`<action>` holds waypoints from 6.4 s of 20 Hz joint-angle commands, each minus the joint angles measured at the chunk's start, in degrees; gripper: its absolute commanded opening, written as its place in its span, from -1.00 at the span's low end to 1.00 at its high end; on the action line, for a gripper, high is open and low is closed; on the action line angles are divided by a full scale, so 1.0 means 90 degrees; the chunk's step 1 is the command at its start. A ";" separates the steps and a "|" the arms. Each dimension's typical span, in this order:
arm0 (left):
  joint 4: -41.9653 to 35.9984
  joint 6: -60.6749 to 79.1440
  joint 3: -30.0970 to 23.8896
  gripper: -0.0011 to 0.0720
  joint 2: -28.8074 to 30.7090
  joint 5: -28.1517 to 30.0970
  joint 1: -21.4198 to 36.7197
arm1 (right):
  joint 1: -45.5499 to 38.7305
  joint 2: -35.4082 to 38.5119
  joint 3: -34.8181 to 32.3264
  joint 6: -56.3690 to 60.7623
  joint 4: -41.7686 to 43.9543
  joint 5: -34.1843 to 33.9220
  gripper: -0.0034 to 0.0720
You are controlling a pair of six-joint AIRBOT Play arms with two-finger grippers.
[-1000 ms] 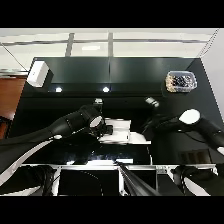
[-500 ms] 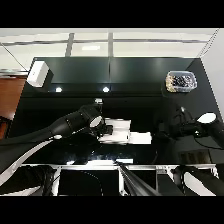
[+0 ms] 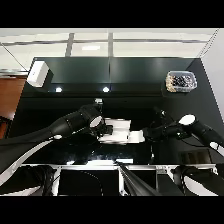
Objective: Fold the box and place the chain.
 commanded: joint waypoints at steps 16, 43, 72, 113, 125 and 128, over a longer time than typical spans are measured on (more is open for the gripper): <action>0.0002 0.0000 0.0002 -0.89 -0.0005 0.0002 -0.0002 | 0.2144 -0.0019 0.1358 0.2025 -0.1503 -0.1229 0.65; 0.0000 0.0000 0.0002 -0.88 -0.0005 0.0002 -0.0002 | 0.4563 -0.1443 0.3313 0.8262 -0.6013 0.0141 0.08; 0.0000 0.0000 0.0002 -0.88 -0.0005 0.0012 -0.0002 | 0.4558 -0.0707 0.3405 0.7543 -0.5872 0.0493 0.11; 0.0002 0.0000 0.0002 -0.89 -0.0005 0.0022 -0.0002 | -0.1899 -0.4546 0.8153 0.4413 -0.6365 0.0202 -0.86; 0.0000 0.0000 0.0002 -0.89 -0.0005 0.0022 -0.0002 | -0.1904 -0.1413 0.8286 0.2829 -0.6455 0.0257 -0.87; 0.0000 0.0000 0.0002 -0.89 -0.0005 0.0022 -0.0002 | -0.1904 -0.0731 0.8286 0.2618 -0.6186 0.0335 -0.87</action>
